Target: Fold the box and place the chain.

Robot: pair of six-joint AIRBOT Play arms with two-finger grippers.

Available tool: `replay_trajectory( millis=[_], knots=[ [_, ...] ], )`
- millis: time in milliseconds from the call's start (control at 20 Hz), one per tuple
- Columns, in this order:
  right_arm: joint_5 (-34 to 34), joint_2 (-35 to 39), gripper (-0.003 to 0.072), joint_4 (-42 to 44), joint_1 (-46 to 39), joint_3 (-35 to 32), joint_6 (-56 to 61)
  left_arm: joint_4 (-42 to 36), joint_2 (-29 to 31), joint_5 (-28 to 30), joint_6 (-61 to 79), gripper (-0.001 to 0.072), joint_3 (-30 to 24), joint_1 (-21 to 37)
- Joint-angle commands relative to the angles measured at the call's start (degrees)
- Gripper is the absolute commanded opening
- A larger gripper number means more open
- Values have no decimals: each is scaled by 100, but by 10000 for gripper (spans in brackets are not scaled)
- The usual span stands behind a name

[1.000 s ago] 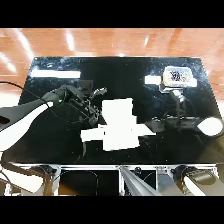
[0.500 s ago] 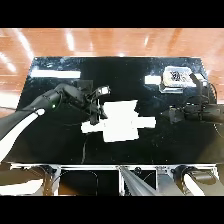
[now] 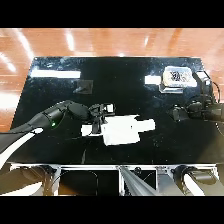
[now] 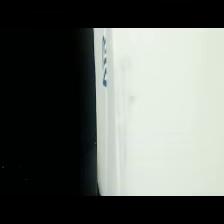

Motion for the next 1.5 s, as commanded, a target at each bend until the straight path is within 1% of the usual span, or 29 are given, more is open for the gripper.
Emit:
replay_trajectory(
  millis=[0,200,400,750,900,1050,1100,1150,1250,1300,1450],
  knots=[
    [-28,4,709,-76,-4,7,0,42,31,-160,-109,25,-37,-66],
    [-44,2,709,-39,-4,7,0,70,-59,-216,-103,25,-39,-55],
    [-44,2,709,-42,-4,7,-2,66,-258,-573,-90,24,-37,-57],
    [-42,-4,709,-39,-4,4,-11,61,-354,-728,-94,24,0,-59],
    [2,-7,709,-39,-4,0,-319,50,-354,-691,-92,24,24,-61],
    [11,-7,709,-37,-4,-109,-970,109,-354,-682,35,24,31,-63],
    [39,-7,709,-39,-4,-146,-1165,181,-352,-629,35,24,59,-63],
    [63,-7,709,-44,-4,-166,-1294,424,-350,-428,35,23,120,-63],
    [85,-7,709,-81,-4,-179,-1355,1025,-350,131,35,23,247,-61],
    [94,-7,709,-83,-4,-179,-1403,1172,-345,339,35,23,267,-61],
    [221,-11,709,-90,-4,-190,-1755,1119,-317,625,35,21,267,-79]
  ],
)
